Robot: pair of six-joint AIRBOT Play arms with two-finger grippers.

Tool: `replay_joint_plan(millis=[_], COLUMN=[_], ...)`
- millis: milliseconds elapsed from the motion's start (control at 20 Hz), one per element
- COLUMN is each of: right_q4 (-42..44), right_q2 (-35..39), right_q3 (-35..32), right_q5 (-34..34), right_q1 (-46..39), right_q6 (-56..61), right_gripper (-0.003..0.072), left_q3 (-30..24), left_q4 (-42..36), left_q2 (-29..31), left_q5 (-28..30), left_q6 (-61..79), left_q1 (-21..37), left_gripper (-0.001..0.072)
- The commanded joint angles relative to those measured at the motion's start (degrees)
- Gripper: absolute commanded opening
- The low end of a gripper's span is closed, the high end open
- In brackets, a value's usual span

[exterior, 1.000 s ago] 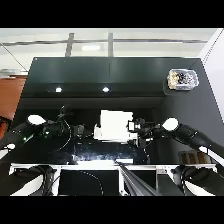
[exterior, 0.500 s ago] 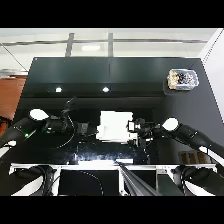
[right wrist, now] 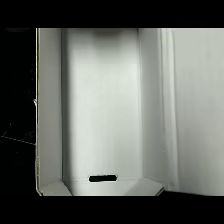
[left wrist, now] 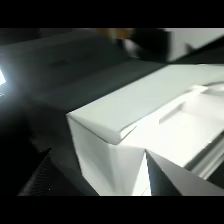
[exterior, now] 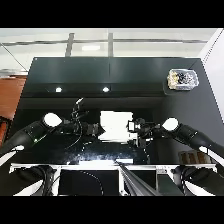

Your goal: Fold the box and place the chain.

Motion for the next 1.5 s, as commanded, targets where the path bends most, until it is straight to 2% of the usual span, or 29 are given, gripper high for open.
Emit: replay_joint_plan(millis=[0, 200, 400, 600, 650, 700, 750, 800, 900, 1050, 1350, 1400, 1450], right_q4=[0.02, 0.02, 0.0, 0.0, 0.0, 0.0, 0.0, 0.0, -0.02, -0.02, -0.02, -0.02, 0.0], right_q2=[-0.04, -0.04, -0.04, -0.04, -0.04, -0.04, -0.04, -0.04, -0.04, -0.04, -0.04, -0.04, -0.04], right_q3=[-0.02, -0.02, -0.02, -0.02, -0.02, -0.02, -0.02, -0.02, -0.02, -0.02, -0.02, -0.02, -0.02], right_q5=[0.0, 0.0, 0.0, -0.02, 0.0, 0.0, 0.0, 0.0, 0.0, 0.0, 0.0, 0.0, 0.0], right_q1=[0.02, 0.02, 0.02, 0.02, 0.02, 0.02, 0.02, 0.02, 0.02, 0.02, 0.02, 0.02, 0.02], right_q6=[0.02, 0.02, 0.02, 0.02, 0.02, 0.02, 0.02, 0.02, 0.02, 0.02, 0.02, 0.02, 0.02], right_gripper=[0.0534, 0.0534, 0.0534, 0.0533, 0.0533, 0.0533, 0.0533, 0.0533, 0.0534, 0.0533, 0.0534, 0.0533, 0.0534], left_q3=[1.44, 5.7, 9.68, 14.21, 15.19, 15.98, 16.79, 17.68, 19.21, 21.38, 22.03, 22.21, 22.56], left_q4=[10.6, 18.62, 33.46, 42.77, 44.3, 45.31, 45.9, 45.88, 45.81, 45.66, 45.53, 45.46, 45.44], left_q2=[-0.02, -0.31, -0.74, -2.08, -2.75, -3.43, -4.31, -5.6, -8.37, -11.65, -11.98, -11.98, -11.98], left_q5=[2.6, 2.58, -0.9, -11.65, -12.7, -12.79, -12.79, -12.92, -13.53, -16.48, -16.57, -16.59, -16.85], left_q6=[-11.96, -23.32, -44.26, -53.24, -54.97, -56.35, -57.61, -58.03, -58.6, -58.64, -61.09, -61.86, -62.31], left_q1=[-3.87, -8.09, -12.28, -15.82, -16.79, -17.66, -18.32, -18.8, -19.34, -19.65, -19.65, -19.65, -19.67], left_gripper=[0.0708, 0.0702, 0.0687, 0.0675, 0.0594, 0.0548, 0.0535, 0.0468, 0.0406, 0.0406, 0.0401, 0.0394, 0.0329])
